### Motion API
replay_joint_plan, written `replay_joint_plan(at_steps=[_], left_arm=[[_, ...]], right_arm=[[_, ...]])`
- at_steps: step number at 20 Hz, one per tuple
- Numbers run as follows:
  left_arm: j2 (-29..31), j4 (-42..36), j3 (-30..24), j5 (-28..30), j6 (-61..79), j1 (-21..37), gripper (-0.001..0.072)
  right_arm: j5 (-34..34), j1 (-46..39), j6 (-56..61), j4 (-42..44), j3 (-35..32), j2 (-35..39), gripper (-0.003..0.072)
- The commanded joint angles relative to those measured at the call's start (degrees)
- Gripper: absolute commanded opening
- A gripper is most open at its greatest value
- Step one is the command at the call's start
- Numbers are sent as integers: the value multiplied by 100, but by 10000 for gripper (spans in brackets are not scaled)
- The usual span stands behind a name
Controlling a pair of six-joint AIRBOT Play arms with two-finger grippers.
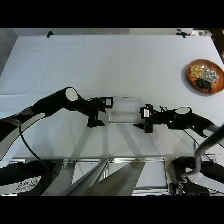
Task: Fold the box and place the chain.
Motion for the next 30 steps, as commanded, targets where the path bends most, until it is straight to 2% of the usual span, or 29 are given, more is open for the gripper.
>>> replay_joint_plan(at_steps=[1, 7, 13, 18, 27, 28, 29, 30], left_arm=[[98, -861, -155, 197, 879, 31, 711], [-72, -1580, -153, 70, 914, 33, 714], [-326, -1690, -153, -140, 907, 7, 704], [-356, -1681, -153, -50, 911, 4, 678], [-533, -1670, -153, 199, 914, 4, 678], [-535, -1670, -153, 205, 914, 2, 668], [-538, -1668, -153, 201, 911, 2, 622], [-538, -1670, -153, 203, 914, 2, 622]], right_arm=[[2, 4, 0, 0, 2, 4, 238], [0, 4, 0, 0, 2, 4, 238], [2, 4, 0, 0, 2, 4, 238], [2, 4, 0, 0, 2, 4, 238], [2, 4, 0, 0, 2, 4, 238], [2, 4, 0, 0, 2, 4, 238], [2, 4, 0, 0, 2, 4, 238], [2, 4, 0, 0, 2, 2, 238]])
